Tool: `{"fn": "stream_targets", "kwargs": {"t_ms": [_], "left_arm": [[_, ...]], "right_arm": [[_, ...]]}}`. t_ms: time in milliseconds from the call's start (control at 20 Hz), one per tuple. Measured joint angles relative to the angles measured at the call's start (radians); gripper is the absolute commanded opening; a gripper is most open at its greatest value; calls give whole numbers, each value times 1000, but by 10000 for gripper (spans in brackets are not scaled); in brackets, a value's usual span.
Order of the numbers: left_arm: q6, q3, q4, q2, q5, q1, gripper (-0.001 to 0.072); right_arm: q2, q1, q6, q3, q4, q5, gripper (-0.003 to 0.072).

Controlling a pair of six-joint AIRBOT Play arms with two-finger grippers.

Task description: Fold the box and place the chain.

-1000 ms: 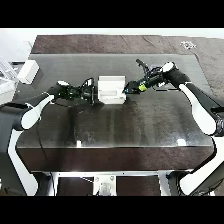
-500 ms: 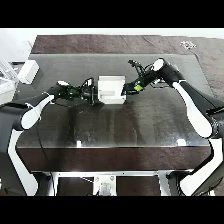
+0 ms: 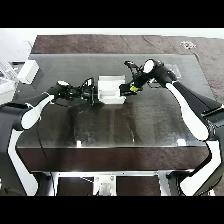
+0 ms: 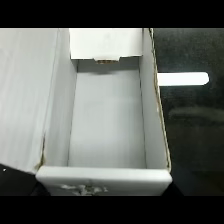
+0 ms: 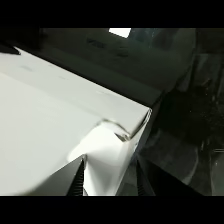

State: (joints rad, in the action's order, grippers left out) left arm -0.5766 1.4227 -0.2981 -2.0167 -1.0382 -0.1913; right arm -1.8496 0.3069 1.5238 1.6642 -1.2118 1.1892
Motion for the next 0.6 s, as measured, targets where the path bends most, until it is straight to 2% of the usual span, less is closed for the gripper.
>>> {"fn": "stream_targets", "kwargs": {"t_ms": [600], "left_arm": [[0,0,0,0,-6,0,524]], "right_arm": [[-13,78,190,11,-207,-42,389]]}}
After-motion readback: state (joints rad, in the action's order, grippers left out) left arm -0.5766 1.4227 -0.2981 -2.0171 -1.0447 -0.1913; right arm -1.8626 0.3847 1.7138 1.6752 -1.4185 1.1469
